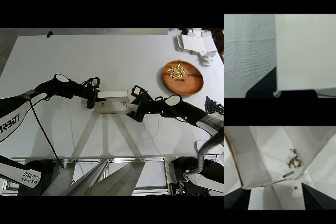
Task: Fold the box and place the chain.
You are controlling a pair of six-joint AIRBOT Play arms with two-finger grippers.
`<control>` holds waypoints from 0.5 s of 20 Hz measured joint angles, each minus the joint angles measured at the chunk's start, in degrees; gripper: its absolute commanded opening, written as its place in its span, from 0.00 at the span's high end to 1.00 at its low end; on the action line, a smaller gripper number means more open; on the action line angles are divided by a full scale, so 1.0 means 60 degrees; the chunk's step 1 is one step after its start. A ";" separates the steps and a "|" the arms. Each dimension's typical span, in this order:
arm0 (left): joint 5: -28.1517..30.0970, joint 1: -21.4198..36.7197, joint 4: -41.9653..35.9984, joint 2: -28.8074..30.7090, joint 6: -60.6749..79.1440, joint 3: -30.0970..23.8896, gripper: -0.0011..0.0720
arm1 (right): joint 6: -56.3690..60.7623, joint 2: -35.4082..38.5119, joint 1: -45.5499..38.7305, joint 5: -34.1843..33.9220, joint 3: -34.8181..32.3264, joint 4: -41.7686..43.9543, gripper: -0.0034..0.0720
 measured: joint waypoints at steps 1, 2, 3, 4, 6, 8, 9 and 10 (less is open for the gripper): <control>0.0000 0.0000 0.0000 0.0000 0.0000 0.0000 0.97 | 0.0106 0.0000 -0.0040 -0.0087 0.0000 0.0044 0.07; 0.0000 0.0000 0.0000 0.0000 0.0000 0.0000 0.97 | 0.0204 0.0000 -0.0095 -0.0164 0.0007 0.0095 0.08; 0.0004 0.0000 0.0000 0.0000 0.0000 0.0000 0.97 | 0.0222 0.0000 -0.0138 -0.0193 0.0015 0.0142 0.08; 0.0004 0.0000 0.0000 0.0000 0.0000 0.0000 0.97 | 0.0157 -0.0025 -0.0189 -0.0233 0.0022 0.0189 0.08; 0.0004 0.0000 0.0000 0.0000 0.0000 0.0000 0.97 | -0.0106 -0.0149 -0.0291 -0.0135 0.0073 0.0306 0.08; 0.0004 0.0000 0.0000 0.0000 0.0000 0.0000 0.97 | -0.0419 -0.0361 -0.0397 0.0146 0.0244 0.0528 0.08; 0.0004 0.0000 0.0000 0.0000 0.0000 0.0000 0.97 | -0.0557 -0.0470 -0.0444 0.0306 0.0372 0.0627 0.08; 0.0004 0.0000 0.0000 0.0000 0.0000 0.0000 0.97 | -0.0776 -0.0583 -0.0488 0.0484 0.0514 0.0696 0.08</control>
